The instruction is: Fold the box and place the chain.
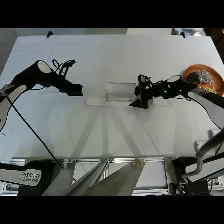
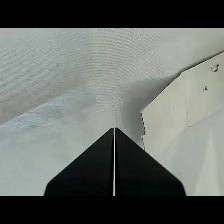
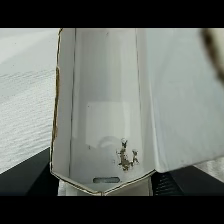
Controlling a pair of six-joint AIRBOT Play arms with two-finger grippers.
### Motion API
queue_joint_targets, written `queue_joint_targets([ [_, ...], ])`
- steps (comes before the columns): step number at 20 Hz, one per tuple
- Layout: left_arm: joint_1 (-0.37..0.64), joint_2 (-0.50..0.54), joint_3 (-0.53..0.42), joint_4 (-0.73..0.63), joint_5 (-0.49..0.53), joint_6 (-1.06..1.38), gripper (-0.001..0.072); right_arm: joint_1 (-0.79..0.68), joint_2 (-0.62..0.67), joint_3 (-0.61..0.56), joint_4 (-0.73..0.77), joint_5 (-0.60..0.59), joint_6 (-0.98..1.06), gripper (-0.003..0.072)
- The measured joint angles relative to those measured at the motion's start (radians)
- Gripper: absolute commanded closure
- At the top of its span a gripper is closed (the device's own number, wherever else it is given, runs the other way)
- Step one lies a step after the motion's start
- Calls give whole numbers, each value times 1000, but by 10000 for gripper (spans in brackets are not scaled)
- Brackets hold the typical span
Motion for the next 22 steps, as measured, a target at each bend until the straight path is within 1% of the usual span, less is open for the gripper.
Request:
queue_joint_targets([
  [6, -22, -19, 0, 16, -41, -12, 702, 0, 0, 0, 0, 0, 0, 148],
  [9, -26, -29, 0, 2, -54, -6, 703, 0, 0, 0, 0, 0, 0, 148],
  [16, -30, -34, 0, -165, -103, 92, 703, 0, 0, 0, 0, 0, 0, 148],
  [22, -65, -52, 0, -306, -90, 164, 701, 0, 0, 0, 0, 0, 0, 148],
])
